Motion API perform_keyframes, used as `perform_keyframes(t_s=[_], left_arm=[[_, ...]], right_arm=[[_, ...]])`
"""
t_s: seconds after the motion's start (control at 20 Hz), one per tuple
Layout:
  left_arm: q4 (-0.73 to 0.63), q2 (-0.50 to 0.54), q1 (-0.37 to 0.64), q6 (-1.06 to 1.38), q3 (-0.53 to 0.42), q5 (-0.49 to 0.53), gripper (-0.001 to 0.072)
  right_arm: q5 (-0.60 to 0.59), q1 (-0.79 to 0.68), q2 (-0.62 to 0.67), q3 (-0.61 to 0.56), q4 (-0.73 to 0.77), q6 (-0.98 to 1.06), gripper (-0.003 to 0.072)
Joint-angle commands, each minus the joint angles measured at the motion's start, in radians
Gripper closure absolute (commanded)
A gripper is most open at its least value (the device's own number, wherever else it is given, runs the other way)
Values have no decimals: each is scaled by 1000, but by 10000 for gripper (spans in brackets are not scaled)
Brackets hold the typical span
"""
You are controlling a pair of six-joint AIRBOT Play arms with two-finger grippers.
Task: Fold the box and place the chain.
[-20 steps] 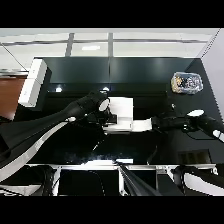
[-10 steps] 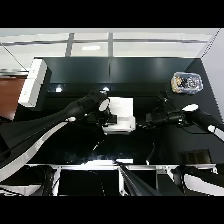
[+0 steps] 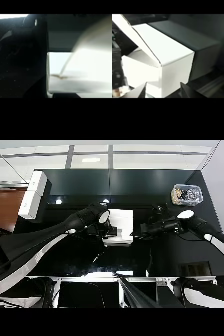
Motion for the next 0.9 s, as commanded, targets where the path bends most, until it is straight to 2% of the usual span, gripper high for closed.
perform_keyframes(t_s=[0.0,0.2,0.4,0.55,0.75,0.85], left_arm=[[0,0,1,0,0,0,676],[0,0,1,0,0,0,676],[1,0,1,0,0,1,676],[0,0,1,0,0,0,676],[0,0,1,0,0,0,676],[0,0,1,0,0,0,676]], right_arm=[[-119,128,-1,80,-211,222,184],[-202,270,-1,178,-426,448,184],[-218,329,-1,222,-582,645,185],[-188,378,-2,263,-760,837,185],[-113,426,-6,308,-864,1000,208],[-74,459,-14,327,-915,1045,334]])
